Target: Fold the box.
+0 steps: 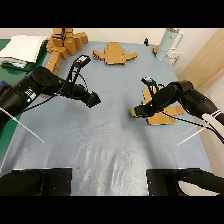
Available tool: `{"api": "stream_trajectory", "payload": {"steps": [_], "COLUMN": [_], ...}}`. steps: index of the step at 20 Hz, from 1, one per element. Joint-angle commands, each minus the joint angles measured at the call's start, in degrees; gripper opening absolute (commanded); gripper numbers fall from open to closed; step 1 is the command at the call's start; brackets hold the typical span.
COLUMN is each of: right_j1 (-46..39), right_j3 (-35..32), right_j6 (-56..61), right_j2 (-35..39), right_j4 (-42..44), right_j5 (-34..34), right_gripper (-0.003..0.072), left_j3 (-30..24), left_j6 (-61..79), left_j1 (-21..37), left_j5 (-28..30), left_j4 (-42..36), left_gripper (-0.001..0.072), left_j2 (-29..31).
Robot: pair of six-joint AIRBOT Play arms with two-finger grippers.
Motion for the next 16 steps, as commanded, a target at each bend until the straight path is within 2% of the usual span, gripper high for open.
{"api": "stream_trajectory", "payload": {"steps": [1,5,8,9,10,11,12,13,16], "right_j1": [0.66,0.48,-2.86,-5.64,-8.85,-12.59,-17.25,-21.86,-36.04], "right_j3": [-0.02,0.0,1.27,2.58,4.09,5.62,7.34,9.01,14.4], "right_j6": [0.5,0.48,2.14,2.43,1.73,-0.74,-3.52,-6.19,-15.21], "right_j2": [-0.11,-0.15,-0.24,-0.55,-1.11,-1.9,-3.21,-4.74,-11.19], "right_j4": [0.2,-0.11,-9.05,-12.96,-15.98,-18.29,-19.28,-19.28,-16.63], "right_j5": [0.09,0.24,-0.63,-2.29,-4.0,-5.14,-5.77,-6.01,-5.66], "right_gripper": [0.0006,0.0006,0.0022,0.0145,0.0237,0.0251,0.0343,0.0384,0.0384], "left_j3": [0.02,0.02,0.02,0.02,0.02,0.02,0.02,0.02,0.02], "left_j6": [0.0,0.0,0.0,0.0,0.0,0.0,0.0,0.0,0.0], "left_j1": [-0.13,-0.13,-0.11,-0.13,-0.17,-0.17,-0.17,-0.17,-0.17], "left_j5": [0.0,0.0,0.0,0.0,-0.02,-0.02,0.0,0.0,0.0], "left_j4": [-0.02,-0.02,0.0,-0.02,-0.02,-0.02,-0.02,-0.02,-0.02], "left_gripper": [0.0665,0.0665,0.0665,0.0666,0.0666,0.0666,0.0665,0.0665,0.0666], "left_j2": [0.0,0.0,0.0,0.0,0.0,0.0,0.0,0.0,0.0]}}
